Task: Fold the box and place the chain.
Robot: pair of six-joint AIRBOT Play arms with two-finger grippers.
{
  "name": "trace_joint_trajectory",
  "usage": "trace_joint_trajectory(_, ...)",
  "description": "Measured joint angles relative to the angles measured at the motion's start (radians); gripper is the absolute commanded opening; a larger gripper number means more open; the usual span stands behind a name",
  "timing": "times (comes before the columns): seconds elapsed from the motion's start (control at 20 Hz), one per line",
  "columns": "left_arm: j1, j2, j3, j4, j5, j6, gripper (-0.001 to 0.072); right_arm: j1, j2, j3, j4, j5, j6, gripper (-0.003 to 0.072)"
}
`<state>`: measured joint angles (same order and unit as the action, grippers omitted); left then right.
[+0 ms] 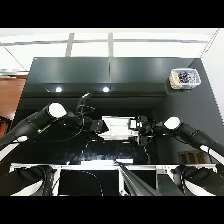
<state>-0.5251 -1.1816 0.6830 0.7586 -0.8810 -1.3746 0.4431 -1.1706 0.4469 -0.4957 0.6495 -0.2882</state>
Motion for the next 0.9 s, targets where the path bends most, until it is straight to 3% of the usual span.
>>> trace_joint_trajectory(0.2, -0.047, 0.000, 0.024, 0.089, 0.026, -0.122, 0.0537, 0.000, 0.000, 0.000, 0.000, 0.000, 0.000, 0.0480)
trace_joint_trajectory(0.9, -0.168, -0.038, 0.048, 0.295, 0.113, -0.414, 0.0512, 0.000, 0.000, 0.000, 0.000, 0.000, 0.000, 0.0480)
